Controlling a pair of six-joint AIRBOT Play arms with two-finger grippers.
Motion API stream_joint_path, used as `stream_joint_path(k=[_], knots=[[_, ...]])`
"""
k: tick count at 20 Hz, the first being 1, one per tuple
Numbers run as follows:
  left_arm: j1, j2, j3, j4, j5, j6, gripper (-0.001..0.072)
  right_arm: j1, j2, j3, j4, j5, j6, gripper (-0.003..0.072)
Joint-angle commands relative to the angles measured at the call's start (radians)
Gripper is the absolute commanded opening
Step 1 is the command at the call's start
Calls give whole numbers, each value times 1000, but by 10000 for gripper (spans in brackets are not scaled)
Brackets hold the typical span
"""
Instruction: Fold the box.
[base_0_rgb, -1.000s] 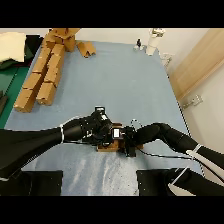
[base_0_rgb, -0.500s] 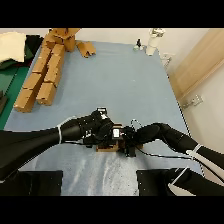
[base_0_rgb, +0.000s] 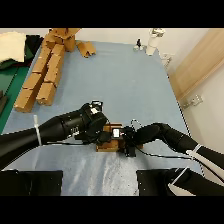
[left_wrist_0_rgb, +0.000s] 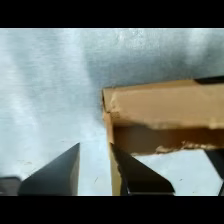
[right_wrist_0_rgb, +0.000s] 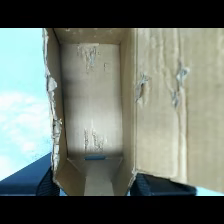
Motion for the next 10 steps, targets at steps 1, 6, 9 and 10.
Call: stream_joint_path(k=[1,6,9,10], knots=[[16,42,1,10,-59,68,146,1,-1,0,0,0,1,502],[19,92,-46,-3,-153,332,9,1,-1,0,0,0,1,503],[134,171,-199,-128,-13,610,9,1,-1,0,0,0,1,502],[210,195,-264,-227,38,820,9,1,-1,0,0,0,1,503]])
